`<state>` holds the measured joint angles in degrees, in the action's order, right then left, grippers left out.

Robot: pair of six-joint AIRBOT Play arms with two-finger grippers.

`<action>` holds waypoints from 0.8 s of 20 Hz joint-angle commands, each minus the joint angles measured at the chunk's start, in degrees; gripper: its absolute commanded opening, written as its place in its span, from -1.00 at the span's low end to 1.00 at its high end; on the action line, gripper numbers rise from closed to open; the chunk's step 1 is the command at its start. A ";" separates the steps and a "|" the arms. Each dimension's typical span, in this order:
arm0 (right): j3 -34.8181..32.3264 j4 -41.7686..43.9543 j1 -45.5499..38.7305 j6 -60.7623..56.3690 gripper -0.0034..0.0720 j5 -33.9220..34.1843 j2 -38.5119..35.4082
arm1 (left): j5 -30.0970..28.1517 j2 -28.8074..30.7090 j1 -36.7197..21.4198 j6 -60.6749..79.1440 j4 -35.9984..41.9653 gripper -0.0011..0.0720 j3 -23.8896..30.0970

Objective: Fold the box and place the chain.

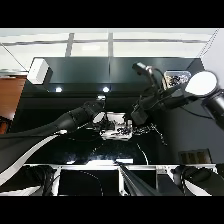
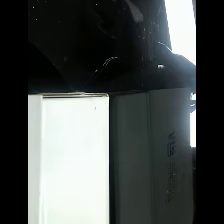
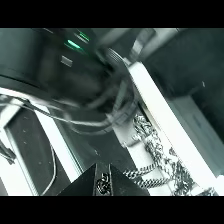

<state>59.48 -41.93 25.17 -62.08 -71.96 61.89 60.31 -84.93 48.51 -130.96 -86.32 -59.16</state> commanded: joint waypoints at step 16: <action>-17.07 -1.55 -30.97 22.82 0.31 -4.90 -6.60 | 0.13 0.02 -0.04 0.02 -0.04 -0.89 0.02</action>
<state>48.97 -46.28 2.22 -49.52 -77.73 56.86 60.42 -84.93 48.51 -130.93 -86.32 -59.16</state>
